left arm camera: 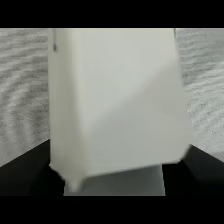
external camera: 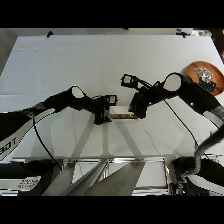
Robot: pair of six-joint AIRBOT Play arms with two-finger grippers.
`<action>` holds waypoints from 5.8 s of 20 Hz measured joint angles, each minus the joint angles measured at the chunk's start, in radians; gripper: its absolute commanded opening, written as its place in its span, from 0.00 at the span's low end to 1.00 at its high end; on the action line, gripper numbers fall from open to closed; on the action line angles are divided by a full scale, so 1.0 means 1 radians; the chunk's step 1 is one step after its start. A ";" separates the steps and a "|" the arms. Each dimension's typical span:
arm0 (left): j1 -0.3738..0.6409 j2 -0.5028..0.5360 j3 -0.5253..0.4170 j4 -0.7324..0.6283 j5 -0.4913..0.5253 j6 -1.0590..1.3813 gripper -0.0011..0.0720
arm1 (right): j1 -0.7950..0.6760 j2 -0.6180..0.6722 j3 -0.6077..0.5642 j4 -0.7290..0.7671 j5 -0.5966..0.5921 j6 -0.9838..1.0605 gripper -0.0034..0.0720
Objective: Fold the box and place the chain.
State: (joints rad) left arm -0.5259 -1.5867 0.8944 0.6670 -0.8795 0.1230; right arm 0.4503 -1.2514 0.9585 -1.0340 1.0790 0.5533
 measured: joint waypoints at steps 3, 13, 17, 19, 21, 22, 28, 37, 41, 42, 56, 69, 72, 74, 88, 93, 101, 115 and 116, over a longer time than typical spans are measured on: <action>0.000 0.000 0.000 0.000 0.000 0.000 0.58 | 0.048 0.000 0.000 -0.041 0.017 0.034 0.39; 0.000 0.000 0.000 0.000 0.000 0.000 0.58 | 0.090 0.034 0.000 -0.148 0.013 0.144 0.36; 0.000 0.000 0.000 0.000 0.000 0.000 0.58 | 0.091 0.056 -0.002 -0.164 -0.016 0.158 0.36; 0.000 0.000 0.000 0.000 0.000 0.000 0.58 | 0.092 0.059 -0.007 -0.166 -0.036 0.165 0.36; 0.000 0.000 0.000 0.000 0.000 -0.001 0.58 | 0.093 0.061 -0.016 -0.169 -0.056 0.169 0.36; 0.000 0.000 0.000 0.000 0.000 0.000 0.58 | 0.097 0.061 -0.023 -0.172 -0.063 0.171 0.36; 0.000 0.000 0.000 0.000 0.000 0.000 0.58 | 0.152 0.065 -0.072 -0.211 -0.133 0.177 0.36; 0.000 0.000 0.000 0.000 0.000 -0.001 0.58 | 0.193 0.087 -0.103 -0.226 -0.228 0.197 0.34; 0.000 0.000 0.000 0.000 0.000 0.000 0.58 | 0.199 0.107 -0.144 -0.230 -0.267 0.207 0.34; 0.000 0.000 0.000 0.000 0.000 0.000 0.58 | 0.204 0.109 -0.154 -0.232 -0.283 0.212 0.33; 0.000 0.000 0.000 0.000 0.000 0.000 0.58 | 0.246 0.116 -0.188 -0.246 -0.390 0.261 0.33; 0.000 0.000 0.000 0.001 0.000 0.000 0.58 | 0.308 0.117 -0.227 -0.246 -0.434 0.311 0.34; 0.000 0.000 0.000 -0.001 0.000 -0.002 0.58 | 0.304 0.147 -0.227 -0.247 -0.426 0.314 0.34; 0.000 0.000 0.000 -0.001 0.000 -0.002 0.58 | 0.292 0.191 -0.227 -0.251 -0.424 0.314 0.34; 0.000 0.000 0.000 0.000 0.000 0.000 0.58 | 0.323 0.364 -0.513 -0.558 -0.813 0.410 0.06; 0.000 0.000 0.000 0.000 0.000 0.000 0.58 | 0.342 0.335 -0.549 -0.602 -0.950 0.415 0.06; 0.000 0.000 0.000 0.000 0.000 0.000 0.58 | 0.386 0.276 -0.565 -0.615 -1.018 0.410 0.06; 0.000 0.000 0.000 0.000 0.000 -0.001 0.58 | 0.465 0.283 -0.669 -0.612 -1.200 0.257 0.06; 0.000 0.000 0.000 0.000 0.000 -0.001 0.58 | 0.464 0.293 -0.671 -0.610 -1.212 0.255 0.06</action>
State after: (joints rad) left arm -0.5259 -1.5864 0.8944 0.6666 -0.8795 0.1223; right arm 0.9146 -0.9585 0.2878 -1.6440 -0.1326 0.8082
